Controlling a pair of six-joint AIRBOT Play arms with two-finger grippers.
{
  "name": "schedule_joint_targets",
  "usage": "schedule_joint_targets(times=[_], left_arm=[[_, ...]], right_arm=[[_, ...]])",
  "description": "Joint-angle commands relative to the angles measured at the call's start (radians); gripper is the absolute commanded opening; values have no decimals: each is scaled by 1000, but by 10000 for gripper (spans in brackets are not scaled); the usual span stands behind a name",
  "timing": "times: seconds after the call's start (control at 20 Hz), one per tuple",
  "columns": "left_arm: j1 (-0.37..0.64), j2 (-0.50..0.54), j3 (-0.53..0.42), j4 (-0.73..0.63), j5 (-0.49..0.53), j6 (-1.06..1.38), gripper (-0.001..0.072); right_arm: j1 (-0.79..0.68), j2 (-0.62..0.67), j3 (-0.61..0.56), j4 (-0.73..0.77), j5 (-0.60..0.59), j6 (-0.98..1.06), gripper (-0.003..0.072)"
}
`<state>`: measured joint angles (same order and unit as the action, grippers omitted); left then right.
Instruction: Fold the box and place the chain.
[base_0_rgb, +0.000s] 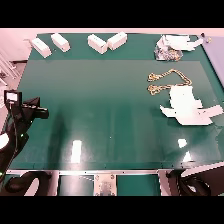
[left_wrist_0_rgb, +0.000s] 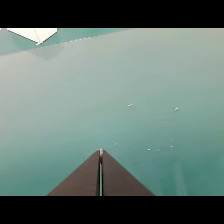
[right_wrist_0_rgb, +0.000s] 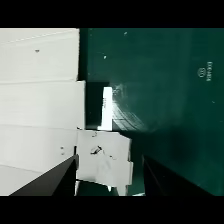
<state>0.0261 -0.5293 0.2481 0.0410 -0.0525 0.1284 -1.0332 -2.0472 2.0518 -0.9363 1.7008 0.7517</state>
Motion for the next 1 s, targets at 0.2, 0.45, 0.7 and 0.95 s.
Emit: schedule_joint_targets(times=[0.2, 0.45, 0.7, 0.95], left_arm=[[0, -1, 1, 0, 0, 0, 20], [0, -1, 1, 0, 0, 0, 20], [0, -1, 1, 0, 0, 0, 21], [0, -1, 1, 0, 0, 0, 21]], right_arm=[[6, -8, -27, -46, -23, 8, 494], [43, -68, -29, -55, 60, 37, 494], [70, -84, -30, -174, 85, 56, 493], [82, -85, -35, -174, 119, 55, 439]])
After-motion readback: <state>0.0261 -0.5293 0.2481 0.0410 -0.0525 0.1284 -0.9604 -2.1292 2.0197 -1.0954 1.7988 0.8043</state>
